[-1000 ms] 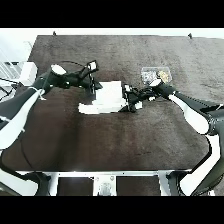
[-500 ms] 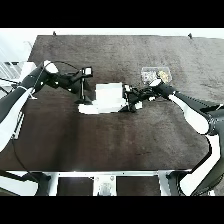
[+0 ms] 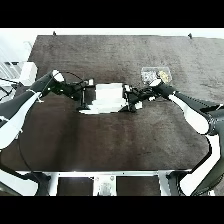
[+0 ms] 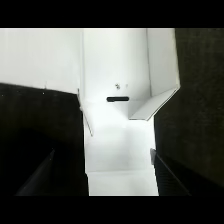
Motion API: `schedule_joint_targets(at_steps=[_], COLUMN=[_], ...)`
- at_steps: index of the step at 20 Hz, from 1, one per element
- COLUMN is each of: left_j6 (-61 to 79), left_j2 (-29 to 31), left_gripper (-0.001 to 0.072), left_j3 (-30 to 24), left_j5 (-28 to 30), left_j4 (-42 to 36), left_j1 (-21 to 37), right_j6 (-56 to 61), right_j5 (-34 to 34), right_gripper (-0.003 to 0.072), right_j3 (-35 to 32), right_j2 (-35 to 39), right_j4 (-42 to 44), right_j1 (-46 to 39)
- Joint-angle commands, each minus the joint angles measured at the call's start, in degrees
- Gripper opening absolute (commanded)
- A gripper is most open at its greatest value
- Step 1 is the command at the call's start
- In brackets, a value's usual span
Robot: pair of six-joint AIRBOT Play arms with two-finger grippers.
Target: Fold the box and place the chain.
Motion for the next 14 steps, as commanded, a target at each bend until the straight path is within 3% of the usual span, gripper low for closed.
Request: schedule_joint_targets(at_steps=[1,5,9,11,14], left_j6=[5.2,7.4,7.7,7.8,7.8], left_j2=[-0.9,-1.0,-1.0,-1.0,-1.0], left_gripper=[0.0702,0.0702,0.0700,0.0493,0.0491], left_j3=[-1.4,-2.1,-2.1,-2.1,-2.1], left_j5=[0.6,4.8,5.3,5.0,3.9], left_j4=[-0.3,-2.1,-2.6,-3.3,-5.3], left_j1=[-1.2,-2.1,-2.1,-2.1,-2.1], right_j6=[0.0,0.0,0.0,0.0,0.0], right_j5=[0.0,0.0,0.0,0.0,0.0], right_gripper=[0.0583,0.0583,0.0583,0.0584,0.0584], right_j3=[0.0,0.0,0.0,0.0,0.0], right_j2=[0.0,0.0,0.0,0.0,0.0], right_j4=[0.0,0.0,0.0,0.0,0.0], right_j1=[0.0,0.0,0.0,0.0,0.0])
